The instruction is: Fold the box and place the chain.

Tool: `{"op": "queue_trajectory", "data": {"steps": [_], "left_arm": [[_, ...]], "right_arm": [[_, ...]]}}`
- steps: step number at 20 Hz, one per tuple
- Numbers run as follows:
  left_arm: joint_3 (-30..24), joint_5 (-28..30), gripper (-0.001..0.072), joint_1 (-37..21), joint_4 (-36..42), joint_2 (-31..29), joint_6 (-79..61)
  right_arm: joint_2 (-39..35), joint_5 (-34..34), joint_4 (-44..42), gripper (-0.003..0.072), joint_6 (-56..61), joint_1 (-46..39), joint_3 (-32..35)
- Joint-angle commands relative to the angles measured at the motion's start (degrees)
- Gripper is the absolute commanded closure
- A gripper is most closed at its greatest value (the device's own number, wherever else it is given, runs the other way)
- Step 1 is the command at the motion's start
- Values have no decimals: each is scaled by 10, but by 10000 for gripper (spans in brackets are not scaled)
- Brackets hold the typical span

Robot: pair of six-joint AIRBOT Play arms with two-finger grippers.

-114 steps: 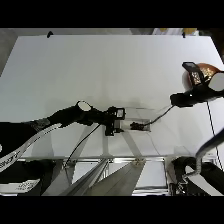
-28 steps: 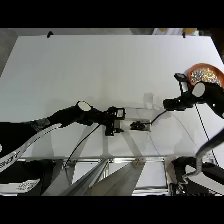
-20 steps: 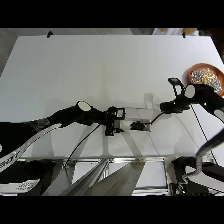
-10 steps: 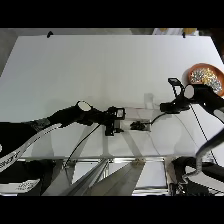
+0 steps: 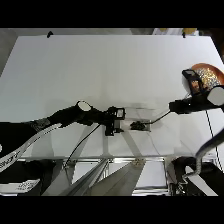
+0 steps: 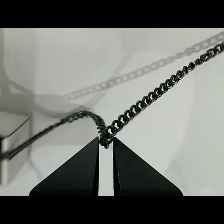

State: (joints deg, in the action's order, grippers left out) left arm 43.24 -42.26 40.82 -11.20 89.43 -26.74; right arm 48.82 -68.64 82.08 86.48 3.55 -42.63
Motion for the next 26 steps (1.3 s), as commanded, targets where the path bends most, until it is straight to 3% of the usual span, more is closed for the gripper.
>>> {"op": "queue_trajectory", "data": {"steps": [1,6,11,15,20,26], "left_arm": [[0,0,477,0,0,0,0],[0,0,477,0,0,0,0],[0,0,477,0,0,0,0],[0,0,477,0,0,0,0],[0,0,477,0,0,0,0],[0,0,477,0,0,0,0]], "right_arm": [[-112,-61,-83,669,-32,1,0],[-209,-92,-212,669,-52,1,0],[-226,-103,-311,669,-71,26,0],[-226,-52,-327,669,-68,87,0],[-209,82,-327,668,-68,156,8],[-121,87,-253,668,-68,172,60]]}}
